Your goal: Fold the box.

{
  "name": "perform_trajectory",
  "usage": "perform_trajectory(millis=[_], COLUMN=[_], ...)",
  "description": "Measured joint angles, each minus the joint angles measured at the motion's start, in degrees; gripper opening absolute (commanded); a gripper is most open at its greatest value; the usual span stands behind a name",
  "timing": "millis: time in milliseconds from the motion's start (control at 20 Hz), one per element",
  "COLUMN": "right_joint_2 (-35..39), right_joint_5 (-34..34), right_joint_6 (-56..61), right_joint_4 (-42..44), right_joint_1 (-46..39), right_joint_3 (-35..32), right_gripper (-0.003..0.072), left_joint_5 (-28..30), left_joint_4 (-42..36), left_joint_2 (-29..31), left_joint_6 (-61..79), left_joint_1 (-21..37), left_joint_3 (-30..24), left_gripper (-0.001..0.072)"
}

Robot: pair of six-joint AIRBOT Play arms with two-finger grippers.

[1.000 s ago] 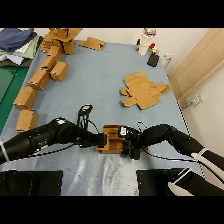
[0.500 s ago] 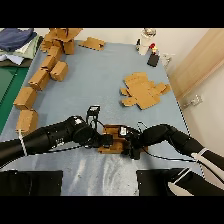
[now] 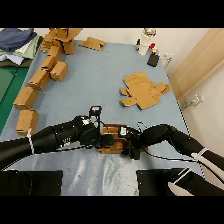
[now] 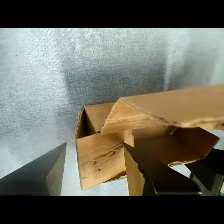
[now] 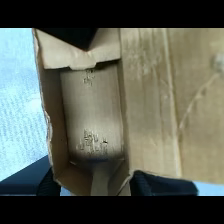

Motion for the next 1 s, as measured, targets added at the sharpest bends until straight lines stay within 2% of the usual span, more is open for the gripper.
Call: perform_trajectory(millis=[250, 300, 400, 700, 1000], right_joint_2=[0.0, 0.0, 0.0, 0.0, 0.0], right_joint_5=[0.0, 0.0, 0.0, 0.0, 0.0], right_joint_6=[0.0, 0.0, 0.0, 0.0, 0.0], right_joint_4=[0.0, 0.0, 0.0, -0.1, -0.1], right_joint_1=[0.0, 0.0, 0.0, 0.0, 0.0], right_joint_3=[0.0, 0.0, 0.0, 0.0, 0.0], right_gripper=[0.0517, 0.0517, 0.0517, 0.0517, 0.0517], left_joint_5=[-2.3, -4.8, -5.2, -11.8, -13.9], left_joint_4=[0.7, 1.1, 2.1, 5.6, 6.9], left_joint_2=[-1.7, -2.6, -4.9, -12.4, -16.0], left_joint_6=[-2.2, -2.5, -3.6, -7.4, -8.1], left_joint_1=[-1.2, -1.6, -2.7, -4.8, -5.4], left_joint_3=[1.6, 2.5, 5.3, 13.6, 16.5], left_gripper=[0.0525, 0.0525, 0.0525, 0.0525, 0.0519])
